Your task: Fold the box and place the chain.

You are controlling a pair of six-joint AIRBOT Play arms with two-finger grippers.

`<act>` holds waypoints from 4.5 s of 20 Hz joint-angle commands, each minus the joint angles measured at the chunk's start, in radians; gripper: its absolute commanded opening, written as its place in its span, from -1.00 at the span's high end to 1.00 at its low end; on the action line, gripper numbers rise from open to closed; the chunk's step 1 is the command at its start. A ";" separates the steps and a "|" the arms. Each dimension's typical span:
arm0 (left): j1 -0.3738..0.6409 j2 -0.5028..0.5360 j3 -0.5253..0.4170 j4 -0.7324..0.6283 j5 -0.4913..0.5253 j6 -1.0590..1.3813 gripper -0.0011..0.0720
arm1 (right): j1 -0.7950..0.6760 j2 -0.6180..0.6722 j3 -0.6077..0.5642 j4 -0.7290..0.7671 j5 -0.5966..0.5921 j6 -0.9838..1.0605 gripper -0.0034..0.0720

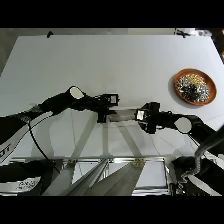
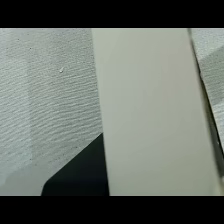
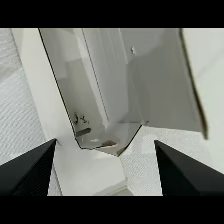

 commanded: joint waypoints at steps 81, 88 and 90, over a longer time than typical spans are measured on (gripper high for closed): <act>-0.001 0.001 0.000 0.000 0.000 0.000 0.94 | -0.161 -0.306 0.106 0.361 0.304 -0.500 -0.79; -0.001 0.001 0.000 0.000 0.000 0.000 0.94 | -0.161 -0.337 0.106 0.362 0.267 -0.500 -0.48; -0.001 0.001 0.000 0.000 0.000 0.000 0.94 | -0.161 -0.337 0.106 0.362 0.256 -0.499 -0.41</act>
